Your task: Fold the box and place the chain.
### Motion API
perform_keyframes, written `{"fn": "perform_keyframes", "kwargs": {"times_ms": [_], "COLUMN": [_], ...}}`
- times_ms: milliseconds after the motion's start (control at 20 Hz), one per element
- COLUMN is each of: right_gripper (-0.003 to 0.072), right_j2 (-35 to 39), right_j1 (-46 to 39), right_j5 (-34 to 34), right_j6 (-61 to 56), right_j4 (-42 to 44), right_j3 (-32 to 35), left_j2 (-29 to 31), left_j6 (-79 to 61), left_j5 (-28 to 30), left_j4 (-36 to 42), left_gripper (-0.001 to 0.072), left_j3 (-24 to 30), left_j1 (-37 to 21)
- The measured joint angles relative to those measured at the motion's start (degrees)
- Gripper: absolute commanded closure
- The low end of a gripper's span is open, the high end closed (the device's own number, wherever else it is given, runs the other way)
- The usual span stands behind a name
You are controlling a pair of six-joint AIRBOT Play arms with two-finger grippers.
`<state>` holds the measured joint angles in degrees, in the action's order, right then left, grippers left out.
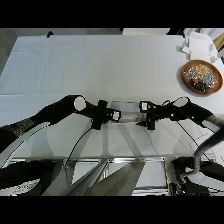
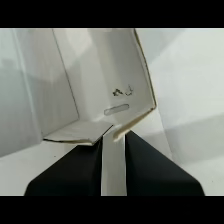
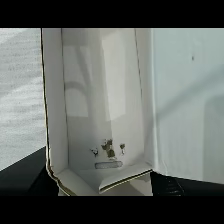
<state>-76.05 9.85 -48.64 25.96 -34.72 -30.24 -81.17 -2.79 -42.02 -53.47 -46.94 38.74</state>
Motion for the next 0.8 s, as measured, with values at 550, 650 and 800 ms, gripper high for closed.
{"fn": "perform_keyframes", "kwargs": {"times_ms": [550,650,800], "right_gripper": [0.0291,0.0291,0.0291], "right_j2": [0.0,0.0,0.0], "right_j1": [0.0,0.0,0.0], "right_j5": [0.0,0.0,0.0], "right_j6": [0.0,0.0,0.1], "right_j4": [0.0,0.0,0.0], "right_j3": [0.0,0.0,0.0], "left_j2": [-0.3,-0.5,-0.7], "left_j6": [0.0,0.0,0.0], "left_j5": [4.8,5.6,6.2], "left_j4": [3.4,3.7,4.2], "left_gripper": [0.0576,0.0550,0.0389], "left_j3": [0.0,0.0,0.0], "left_j1": [2.8,3.4,3.9]}}
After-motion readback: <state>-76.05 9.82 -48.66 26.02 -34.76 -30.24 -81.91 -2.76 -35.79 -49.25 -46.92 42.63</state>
